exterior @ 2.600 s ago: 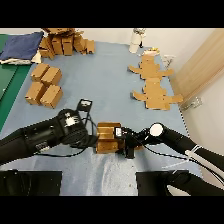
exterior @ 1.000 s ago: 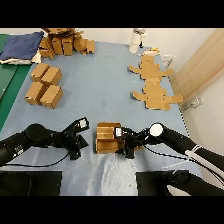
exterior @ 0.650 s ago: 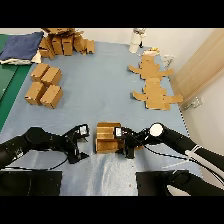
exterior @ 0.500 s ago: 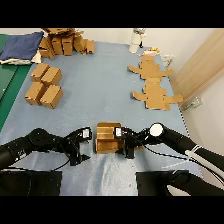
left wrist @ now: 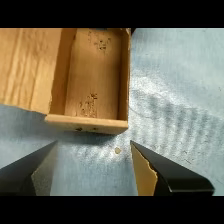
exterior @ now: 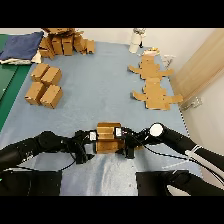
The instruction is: Fold the box.
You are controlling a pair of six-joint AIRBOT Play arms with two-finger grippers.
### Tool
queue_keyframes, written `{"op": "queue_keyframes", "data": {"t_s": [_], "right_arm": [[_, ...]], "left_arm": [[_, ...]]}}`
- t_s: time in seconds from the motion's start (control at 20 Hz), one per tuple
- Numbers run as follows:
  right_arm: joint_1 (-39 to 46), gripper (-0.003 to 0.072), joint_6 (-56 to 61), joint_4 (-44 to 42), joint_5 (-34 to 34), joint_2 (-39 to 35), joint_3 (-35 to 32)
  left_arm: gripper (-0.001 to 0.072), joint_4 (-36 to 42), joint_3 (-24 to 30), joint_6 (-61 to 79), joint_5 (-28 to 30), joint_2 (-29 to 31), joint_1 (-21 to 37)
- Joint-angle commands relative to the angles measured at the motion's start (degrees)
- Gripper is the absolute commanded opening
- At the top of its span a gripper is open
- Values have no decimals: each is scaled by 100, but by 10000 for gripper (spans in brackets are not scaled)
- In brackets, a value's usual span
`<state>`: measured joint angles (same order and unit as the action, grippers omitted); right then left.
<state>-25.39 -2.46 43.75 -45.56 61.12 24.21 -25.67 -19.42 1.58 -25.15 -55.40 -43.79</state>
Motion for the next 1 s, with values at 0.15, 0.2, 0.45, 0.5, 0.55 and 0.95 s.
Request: {"op": "queue_keyframes", "data": {"t_s": [0.15,0.2,0.45,0.5,0.55,0.95], "right_arm": [[-4,499,2,-2,20,0,0],[-4,499,0,0,20,0,0],[-4,499,0,0,22,0,0],[-4,499,2,0,20,0,0],[-4,499,2,0,20,0,0],[-4,499,0,0,20,0,0]], "left_arm": [[699,22,-348,81,76,-498,-50],[699,22,-374,81,26,-573,-50],[698,22,-398,87,-55,-634,-52],[698,22,-398,109,-57,-651,-52],[698,26,-398,199,-57,-673,-52],[699,260,-511,380,-101,-885,-52]]}}
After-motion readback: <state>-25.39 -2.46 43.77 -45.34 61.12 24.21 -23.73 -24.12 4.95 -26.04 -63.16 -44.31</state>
